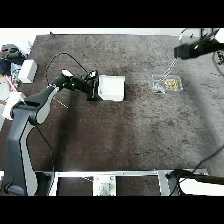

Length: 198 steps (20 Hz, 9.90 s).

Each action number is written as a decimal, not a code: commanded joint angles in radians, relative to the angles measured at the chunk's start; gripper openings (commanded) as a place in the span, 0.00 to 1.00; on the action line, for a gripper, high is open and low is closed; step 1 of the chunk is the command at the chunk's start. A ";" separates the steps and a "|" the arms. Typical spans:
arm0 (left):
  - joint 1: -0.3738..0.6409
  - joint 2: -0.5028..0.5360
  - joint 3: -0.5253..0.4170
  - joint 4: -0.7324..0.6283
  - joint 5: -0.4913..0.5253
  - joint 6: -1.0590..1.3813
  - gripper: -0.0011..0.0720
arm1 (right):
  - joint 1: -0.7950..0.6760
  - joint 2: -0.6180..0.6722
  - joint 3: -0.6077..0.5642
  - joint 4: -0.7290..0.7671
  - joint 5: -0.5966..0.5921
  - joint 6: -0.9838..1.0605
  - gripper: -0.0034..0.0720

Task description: Fold the box and place the chain.

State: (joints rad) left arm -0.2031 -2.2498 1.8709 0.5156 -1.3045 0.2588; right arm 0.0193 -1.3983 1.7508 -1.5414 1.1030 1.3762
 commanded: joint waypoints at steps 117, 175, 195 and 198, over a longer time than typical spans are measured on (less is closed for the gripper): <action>0.001 -0.001 0.000 0.000 -0.004 0.000 0.68 | 0.006 -0.043 -0.742 0.360 -0.482 0.219 0.37; 0.001 -0.001 0.000 0.000 -0.004 0.000 0.68 | 0.054 -0.060 -0.702 0.237 -0.550 0.356 0.37; 0.001 -0.001 0.000 0.000 -0.005 0.000 0.68 | 0.118 -0.193 -0.694 0.428 -0.868 0.400 0.06; 0.001 -0.001 0.000 0.000 -0.005 0.000 0.68 | 0.186 -0.040 -0.694 0.428 -0.795 0.306 0.06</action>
State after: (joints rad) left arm -0.2031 -2.2498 1.8709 0.5152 -1.3090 0.2588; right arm 0.1562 -1.5425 1.0531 -1.1156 0.2405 1.7512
